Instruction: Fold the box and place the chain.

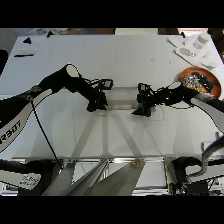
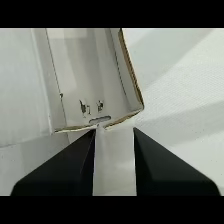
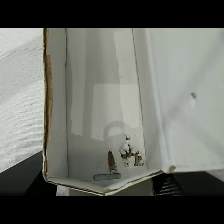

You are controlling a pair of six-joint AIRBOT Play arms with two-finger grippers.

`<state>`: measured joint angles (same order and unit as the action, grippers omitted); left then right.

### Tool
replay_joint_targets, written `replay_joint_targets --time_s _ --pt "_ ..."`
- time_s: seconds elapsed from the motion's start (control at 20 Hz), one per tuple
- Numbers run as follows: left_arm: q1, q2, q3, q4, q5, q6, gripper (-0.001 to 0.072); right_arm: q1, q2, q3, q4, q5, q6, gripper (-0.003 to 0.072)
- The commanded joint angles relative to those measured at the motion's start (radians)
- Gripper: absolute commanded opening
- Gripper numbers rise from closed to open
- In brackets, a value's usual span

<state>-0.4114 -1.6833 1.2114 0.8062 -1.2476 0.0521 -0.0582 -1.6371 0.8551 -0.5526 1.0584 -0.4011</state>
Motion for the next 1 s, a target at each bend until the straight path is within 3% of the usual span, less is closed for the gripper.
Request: replay_joint_targets --time_s 0.0,0.2,0.3,0.45,0.55,0.6,0.8,0.85,0.95 --pt "-0.012 -0.013 0.000 -0.010 0.002 0.000 0.0173 0.000 0.000 0.000 0.000 0.000 0.000 0.0516" --pt "-0.027 -0.040 0.000 -0.009 0.021 -0.004 0.0124 0.000 0.000 0.000 0.000 0.000 0.000 0.0516" --pt "-0.031 -0.041 0.000 -0.013 0.043 -0.011 0.0058 0.000 0.000 0.000 0.000 0.000 0.000 0.0516" --pt "-0.032 -0.041 0.000 -0.037 0.048 -0.011 0.0059 0.000 0.000 0.000 0.000 0.000 0.000 0.0516" --pt "-0.032 -0.041 0.000 -0.039 0.048 -0.011 0.0107 0.000 0.000 0.000 0.000 0.000 0.000 0.0516" --pt "-0.032 -0.041 0.000 -0.039 0.048 -0.011 0.0194 0.000 0.000 0.000 0.000 0.000 0.000 0.0516" --pt "-0.032 -0.041 0.000 -0.040 0.064 -0.012 0.0204 0.000 0.000 0.000 0.000 0.000 0.000 0.0516" --pt "-0.032 -0.041 0.000 -0.040 0.072 -0.016 0.0191 0.000 0.000 0.000 0.000 0.001 0.000 0.0516" --pt "-0.032 -0.041 0.000 -0.051 0.081 -0.039 0.0044 0.000 0.000 0.000 0.000 0.000 0.000 0.0516"
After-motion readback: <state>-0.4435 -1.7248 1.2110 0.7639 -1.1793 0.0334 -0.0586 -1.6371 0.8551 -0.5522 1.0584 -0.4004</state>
